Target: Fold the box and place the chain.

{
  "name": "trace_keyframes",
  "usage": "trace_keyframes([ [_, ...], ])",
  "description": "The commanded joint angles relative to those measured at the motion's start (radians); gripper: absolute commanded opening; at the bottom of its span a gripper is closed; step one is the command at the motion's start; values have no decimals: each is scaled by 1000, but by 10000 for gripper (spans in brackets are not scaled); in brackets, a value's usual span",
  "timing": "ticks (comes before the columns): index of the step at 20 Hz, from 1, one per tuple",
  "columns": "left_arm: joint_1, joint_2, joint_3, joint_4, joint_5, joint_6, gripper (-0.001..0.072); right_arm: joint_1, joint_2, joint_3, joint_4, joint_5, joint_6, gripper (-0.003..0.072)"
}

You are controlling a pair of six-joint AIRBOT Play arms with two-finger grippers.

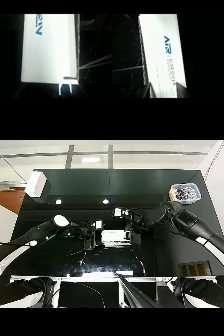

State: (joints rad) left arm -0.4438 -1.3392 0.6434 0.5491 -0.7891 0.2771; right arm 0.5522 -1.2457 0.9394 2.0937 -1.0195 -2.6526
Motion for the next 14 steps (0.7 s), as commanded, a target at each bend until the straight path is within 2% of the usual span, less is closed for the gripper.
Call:
trace_keyframes([
  [1, 0, -1, 0, 0, 0, -1, 478, 0, 1, 0, 0, -21, 3, 265],
  [14, 0, -1, 0, 0, 0, -1, 478, 0, 0, -2, 0, -13, 1, 270],
])
